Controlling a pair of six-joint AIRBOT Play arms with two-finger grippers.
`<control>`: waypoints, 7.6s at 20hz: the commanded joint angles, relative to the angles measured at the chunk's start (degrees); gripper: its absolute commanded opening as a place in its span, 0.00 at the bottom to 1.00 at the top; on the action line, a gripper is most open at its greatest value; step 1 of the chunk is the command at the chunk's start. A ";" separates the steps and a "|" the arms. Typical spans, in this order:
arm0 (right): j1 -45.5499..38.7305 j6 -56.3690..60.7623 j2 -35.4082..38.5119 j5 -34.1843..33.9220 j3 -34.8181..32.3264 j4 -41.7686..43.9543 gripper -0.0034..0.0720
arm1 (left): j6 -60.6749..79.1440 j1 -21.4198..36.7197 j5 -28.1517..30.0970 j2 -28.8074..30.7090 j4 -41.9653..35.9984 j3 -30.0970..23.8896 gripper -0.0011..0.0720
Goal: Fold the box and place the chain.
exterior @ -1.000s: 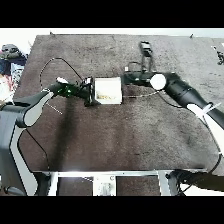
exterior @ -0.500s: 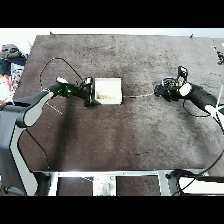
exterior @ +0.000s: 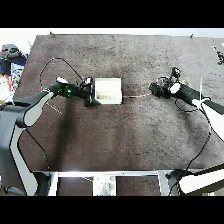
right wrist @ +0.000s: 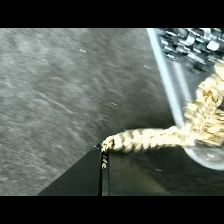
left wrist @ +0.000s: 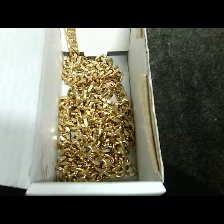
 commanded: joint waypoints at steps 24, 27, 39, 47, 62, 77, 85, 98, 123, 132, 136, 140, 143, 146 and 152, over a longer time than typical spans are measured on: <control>32.20 -5.25 23.96 -6.84 3.19 2.08 0.06 | 0.00 0.02 0.00 -0.02 0.00 0.02 0.42; 32.22 -5.25 22.88 -7.30 3.21 2.67 0.06 | 0.00 0.02 0.02 -0.02 0.00 0.02 0.42; 29.35 -5.29 18.34 4.35 3.63 -4.42 0.27 | 0.00 0.02 0.02 -0.02 0.00 0.02 0.42; 18.34 -28.89 6.82 16.59 4.39 -0.90 0.27 | 0.00 0.02 0.00 -0.02 0.00 0.02 0.42; 12.00 -65.31 -8.17 29.68 15.13 16.09 0.43 | 0.00 0.02 0.02 -0.02 0.00 0.02 0.42; 13.31 -74.18 -6.27 36.41 15.45 12.66 0.06 | 0.00 0.02 0.02 -0.02 0.00 0.02 0.42; 13.62 -72.11 8.35 36.48 15.45 19.85 0.06 | 0.00 0.02 0.00 -0.02 0.00 0.02 0.42; 15.76 -68.39 9.90 17.07 15.93 26.62 0.28 | 0.00 0.02 0.00 -0.02 0.00 0.02 0.42; 6.05 -90.62 -14.95 53.16 36.06 40.35 0.36 | 0.00 0.02 0.00 -0.02 0.00 0.02 0.42; 12.33 -93.81 -14.95 53.44 36.06 35.85 0.36 | 0.00 0.02 0.02 -0.02 0.00 0.02 0.42; 14.12 -93.96 -14.95 53.31 36.06 35.39 0.36 | 0.00 0.02 0.00 -0.02 0.00 0.02 0.42; 16.09 -94.18 -14.95 53.16 36.06 30.45 0.37 | 0.00 0.02 0.00 -0.02 0.00 0.02 0.42; 16.41 -94.16 -14.95 50.60 36.04 30.38 0.36 | 0.00 0.02 0.00 -0.02 0.00 0.02 0.42; 16.50 -94.16 -14.93 46.40 36.06 26.38 0.36 | 0.00 0.02 0.00 -0.02 0.00 0.02 0.42; 16.50 -94.14 -12.98 45.64 36.06 25.53 0.36 | 0.00 0.02 0.02 -0.02 0.00 0.02 0.42</control>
